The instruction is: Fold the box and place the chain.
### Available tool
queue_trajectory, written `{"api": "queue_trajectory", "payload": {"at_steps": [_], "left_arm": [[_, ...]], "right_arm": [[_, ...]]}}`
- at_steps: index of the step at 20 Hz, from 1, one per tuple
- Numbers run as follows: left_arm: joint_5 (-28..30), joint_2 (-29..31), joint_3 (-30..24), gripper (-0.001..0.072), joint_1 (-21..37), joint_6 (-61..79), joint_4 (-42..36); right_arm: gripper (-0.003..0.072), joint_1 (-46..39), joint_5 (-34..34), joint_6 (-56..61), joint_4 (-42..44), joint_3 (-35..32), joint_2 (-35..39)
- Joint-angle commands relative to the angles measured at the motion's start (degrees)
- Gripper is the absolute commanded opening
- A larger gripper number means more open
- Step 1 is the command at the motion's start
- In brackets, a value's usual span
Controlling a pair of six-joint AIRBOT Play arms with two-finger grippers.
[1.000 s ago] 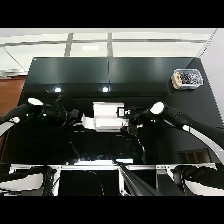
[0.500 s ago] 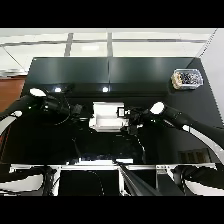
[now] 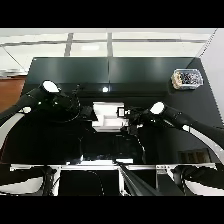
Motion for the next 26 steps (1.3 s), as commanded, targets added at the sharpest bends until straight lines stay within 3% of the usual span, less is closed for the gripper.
{"api": "queue_trajectory", "payload": {"at_steps": [1, 4, 12, 19, 20, 23, 26], "left_arm": [[2.5, 0.0, 1.7, 0.0384, -3.1, -6.2, 4.4], [3.6, 0.0, 1.7, 0.0384, -5.0, -9.0, 6.3], [9.6, 0.0, 1.7, 0.0384, -11.3, -24.3, 20.5], [9.2, -0.8, 2.6, 0.0379, -17.5, -37.8, 28.9], [9.4, -0.8, 3.1, 0.0334, -18.6, -39.5, 30.5], [8.3, -1.2, 4.8, 0.0331, -22.6, -47.7, 39.0], [8.2, -1.7, 5.0, 0.0325, -24.7, -49.9, 39.8]], "right_arm": [[0.0335, 0.0, 0.0, 0.0, 0.0, 0.0, 0.0], [0.0335, 0.0, 0.0, 0.0, 0.0, 0.0, 0.0], [0.0335, 0.0, 0.0, 0.0, 0.0, 0.0, 0.0], [0.0335, 0.0, 0.0, 0.0, 0.0, 0.0, 0.0], [0.0335, 0.0, 0.0, 0.0, 0.0, 0.0, 0.0], [0.0335, 0.0, 0.0, 0.0, 0.0, 0.0, 0.0], [0.0335, 0.0, 0.0, 0.0, 0.0, 0.0, 0.0]]}}
